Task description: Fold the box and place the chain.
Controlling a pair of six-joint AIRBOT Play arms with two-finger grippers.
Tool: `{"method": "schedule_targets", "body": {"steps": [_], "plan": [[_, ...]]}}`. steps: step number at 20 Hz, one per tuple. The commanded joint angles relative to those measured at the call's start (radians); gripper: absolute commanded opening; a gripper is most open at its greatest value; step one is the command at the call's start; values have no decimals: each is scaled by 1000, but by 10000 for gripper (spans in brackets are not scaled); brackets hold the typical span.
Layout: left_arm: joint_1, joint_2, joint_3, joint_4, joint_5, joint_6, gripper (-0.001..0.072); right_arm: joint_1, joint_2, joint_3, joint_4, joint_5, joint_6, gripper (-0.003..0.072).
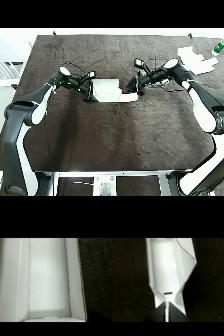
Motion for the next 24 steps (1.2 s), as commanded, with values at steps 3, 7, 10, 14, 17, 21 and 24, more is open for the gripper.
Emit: {"method": "schedule_targets", "body": {"steps": [3, 7, 10, 14, 17, 21, 24], "plan": [[1, 0, 1, -2, 6, -1, 344, 71, 18, -21, 228, 24, 11, 11], [1, 0, 1, -1, 6, -1, 344, 130, 8, -24, 230, -204, 23, 10], [1, 0, 1, -1, 6, -1, 344, 131, -25, -24, 230, -323, 92, 9], [1, 0, 1, -1, 5, -1, 344, 110, -36, -24, 230, -422, 137, 10], [1, 0, 1, -1, 5, -1, 344, 101, -47, -24, 229, -439, 154, 9], [1, 0, 1, -1, 5, -1, 344, 103, -90, -24, 230, -439, 179, 9], [1, 0, 1, -1, 5, -1, 344, 103, -111, -24, 230, -439, 195, 9]]}}
